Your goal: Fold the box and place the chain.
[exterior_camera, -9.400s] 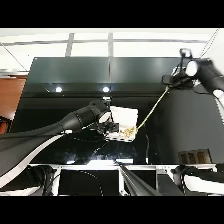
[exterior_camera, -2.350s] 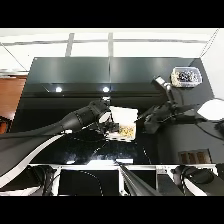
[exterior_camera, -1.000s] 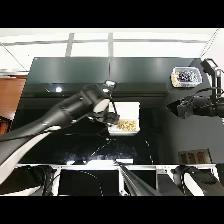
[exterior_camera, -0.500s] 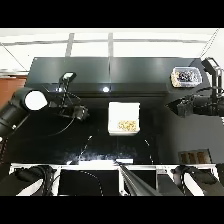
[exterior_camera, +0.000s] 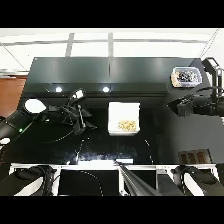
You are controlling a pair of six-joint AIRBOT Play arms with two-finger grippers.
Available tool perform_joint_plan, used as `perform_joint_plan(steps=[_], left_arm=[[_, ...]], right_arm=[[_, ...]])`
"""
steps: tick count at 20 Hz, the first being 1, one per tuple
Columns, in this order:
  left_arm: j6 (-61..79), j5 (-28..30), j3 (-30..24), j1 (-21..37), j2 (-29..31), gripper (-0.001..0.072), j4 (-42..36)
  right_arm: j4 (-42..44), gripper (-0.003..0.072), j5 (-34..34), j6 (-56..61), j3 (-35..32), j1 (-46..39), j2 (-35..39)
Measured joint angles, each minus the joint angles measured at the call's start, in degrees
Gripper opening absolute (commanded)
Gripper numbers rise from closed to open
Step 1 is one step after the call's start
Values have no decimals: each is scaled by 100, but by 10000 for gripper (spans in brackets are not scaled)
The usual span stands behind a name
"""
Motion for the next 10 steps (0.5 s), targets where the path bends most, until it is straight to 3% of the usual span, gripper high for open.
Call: perform_joint_plan(steps=[4, 10], left_arm=[[1276, 192, 15, 70, -273, 706, 9], [1991, 286, 37, -107, -601, 706, -13]], right_arm=[[-2, 385, -37, -2, 0, 2, 0], [-15, 385, -328, -9, 0, 0, 0]])
